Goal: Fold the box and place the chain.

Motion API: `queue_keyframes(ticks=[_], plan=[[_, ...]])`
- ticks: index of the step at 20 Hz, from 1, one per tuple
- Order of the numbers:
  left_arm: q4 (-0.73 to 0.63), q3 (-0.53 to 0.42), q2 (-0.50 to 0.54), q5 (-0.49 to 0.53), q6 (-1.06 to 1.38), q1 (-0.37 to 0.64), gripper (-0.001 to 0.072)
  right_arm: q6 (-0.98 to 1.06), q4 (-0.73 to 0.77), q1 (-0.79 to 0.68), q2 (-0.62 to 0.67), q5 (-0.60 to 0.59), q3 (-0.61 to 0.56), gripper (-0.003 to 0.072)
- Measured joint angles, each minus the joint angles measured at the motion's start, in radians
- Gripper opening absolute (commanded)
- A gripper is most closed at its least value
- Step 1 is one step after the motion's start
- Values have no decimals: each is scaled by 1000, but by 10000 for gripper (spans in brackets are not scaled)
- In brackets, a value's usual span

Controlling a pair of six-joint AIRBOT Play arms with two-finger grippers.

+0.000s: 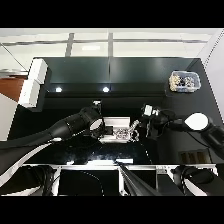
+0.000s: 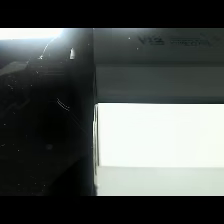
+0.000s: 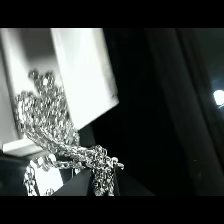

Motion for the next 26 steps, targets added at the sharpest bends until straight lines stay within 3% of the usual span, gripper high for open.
queue_keyframes(ticks=[10,20,26], plan=[[0,0,0,17,2,0,33,68,249,10,60,127,197,43],[0,0,0,21,1,0,33,93,276,110,54,118,211,43],[0,0,0,17,0,0,33,113,230,117,80,101,319,43]])
